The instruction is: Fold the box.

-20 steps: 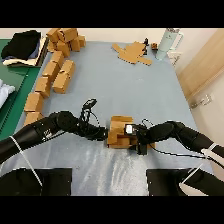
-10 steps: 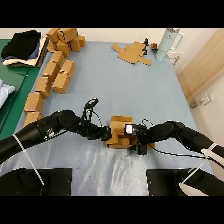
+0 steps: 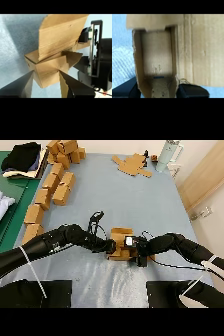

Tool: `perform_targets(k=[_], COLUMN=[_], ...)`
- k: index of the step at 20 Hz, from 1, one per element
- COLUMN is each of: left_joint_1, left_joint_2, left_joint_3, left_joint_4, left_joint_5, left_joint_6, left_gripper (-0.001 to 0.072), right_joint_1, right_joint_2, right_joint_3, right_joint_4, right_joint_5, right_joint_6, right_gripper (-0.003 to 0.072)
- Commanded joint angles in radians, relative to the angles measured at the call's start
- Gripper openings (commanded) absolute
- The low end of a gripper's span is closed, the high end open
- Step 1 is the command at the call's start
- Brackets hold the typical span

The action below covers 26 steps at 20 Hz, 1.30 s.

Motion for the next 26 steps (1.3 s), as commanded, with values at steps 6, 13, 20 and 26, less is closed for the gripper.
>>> perform_targets(k=[6, 13, 20, 26], left_joint_1=[-0.139, -0.230, -0.236, -0.238], left_joint_2=[-0.154, -0.293, -0.351, -0.419], left_joint_3=[0.186, 0.368, 0.382, 0.419], left_joint_4=[0.454, 0.655, 0.658, 0.628], left_joint_5=[-0.143, -0.321, -0.359, -0.357], left_joint_6=[-0.447, -0.662, -0.736, -0.755], left_gripper=[0.0490, 0.0490, 0.0490, 0.0489], right_joint_1=[0.001, 0.001, 0.001, 0.001], right_joint_2=[0.000, 0.000, 0.000, 0.000], right_joint_3=[0.000, 0.000, 0.000, 0.000], right_joint_4=[0.000, 0.000, 0.000, 0.000], right_joint_5=[0.000, 0.000, 0.000, 0.000], right_joint_6=[0.000, 0.000, 0.000, 0.000], right_gripper=[0.0445, 0.0445, 0.0445, 0.0445])
